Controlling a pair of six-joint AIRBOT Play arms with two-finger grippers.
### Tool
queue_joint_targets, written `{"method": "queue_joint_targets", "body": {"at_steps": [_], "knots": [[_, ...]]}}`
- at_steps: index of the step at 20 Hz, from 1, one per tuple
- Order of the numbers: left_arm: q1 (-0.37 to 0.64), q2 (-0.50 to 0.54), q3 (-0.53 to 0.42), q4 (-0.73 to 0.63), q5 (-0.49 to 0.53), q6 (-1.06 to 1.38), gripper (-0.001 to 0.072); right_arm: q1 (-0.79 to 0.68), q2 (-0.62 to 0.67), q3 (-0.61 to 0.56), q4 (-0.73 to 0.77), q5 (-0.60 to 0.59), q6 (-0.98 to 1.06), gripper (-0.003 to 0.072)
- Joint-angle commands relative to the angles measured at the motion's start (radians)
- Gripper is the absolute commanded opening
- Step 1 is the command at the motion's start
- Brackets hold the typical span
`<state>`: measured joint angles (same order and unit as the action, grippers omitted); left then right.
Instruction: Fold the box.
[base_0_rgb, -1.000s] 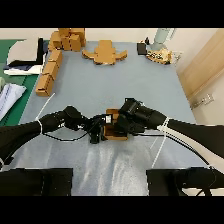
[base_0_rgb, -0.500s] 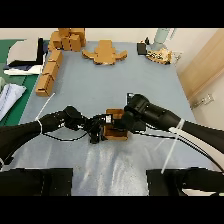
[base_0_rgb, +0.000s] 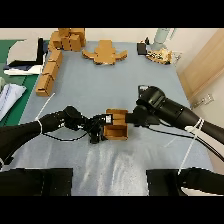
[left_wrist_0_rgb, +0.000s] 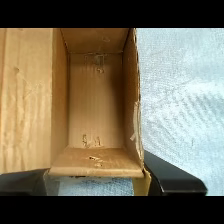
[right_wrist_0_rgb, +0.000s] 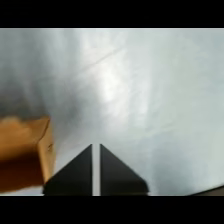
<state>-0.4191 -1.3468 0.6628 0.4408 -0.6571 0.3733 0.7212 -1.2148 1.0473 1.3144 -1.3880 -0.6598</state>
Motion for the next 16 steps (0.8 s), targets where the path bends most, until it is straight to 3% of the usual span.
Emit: {"method": "queue_joint_targets", "body": {"at_steps": [1, 3, 5, 7, 8, 12, 16], "knots": [[0.001, 0.0, 0.001, 0.0, 0.0, 0.0, 0.0519, -0.165, -0.023, 0.0, -0.07, 0.071, -0.163, 0.0005], [0.001, 0.0, 0.001, 0.0, 0.001, 0.0, 0.0519, -0.338, -0.084, 0.0, 0.168, 0.252, -0.374, 0.0006], [0.001, 0.0, 0.001, 0.0, 0.0, 0.0, 0.0519, -0.489, -0.159, 0.001, 0.66, 0.423, -0.756, 0.0005], [0.001, 0.0, 0.001, 0.0, 0.001, 0.0, 0.0518, -0.59, -0.246, 0.011, 1.104, 0.441, -1.054, 0.0005], [0.001, 0.0, 0.001, 0.0, 0.001, 0.0, 0.0519, -0.614, -0.29, 0.027, 1.205, 0.41, -1.115, 0.0005], [0.001, 0.0, 0.001, 0.0, 0.0, 0.0, 0.0519, -0.581, -0.42, 0.111, 1.256, 0.17, -1.32, 0.0004], [0.001, 0.0, 0.001, 0.0, 0.0, 0.0, 0.0519, -0.493, -0.364, 0.109, 1.252, 0.106, -1.504, 0.0004]]}}
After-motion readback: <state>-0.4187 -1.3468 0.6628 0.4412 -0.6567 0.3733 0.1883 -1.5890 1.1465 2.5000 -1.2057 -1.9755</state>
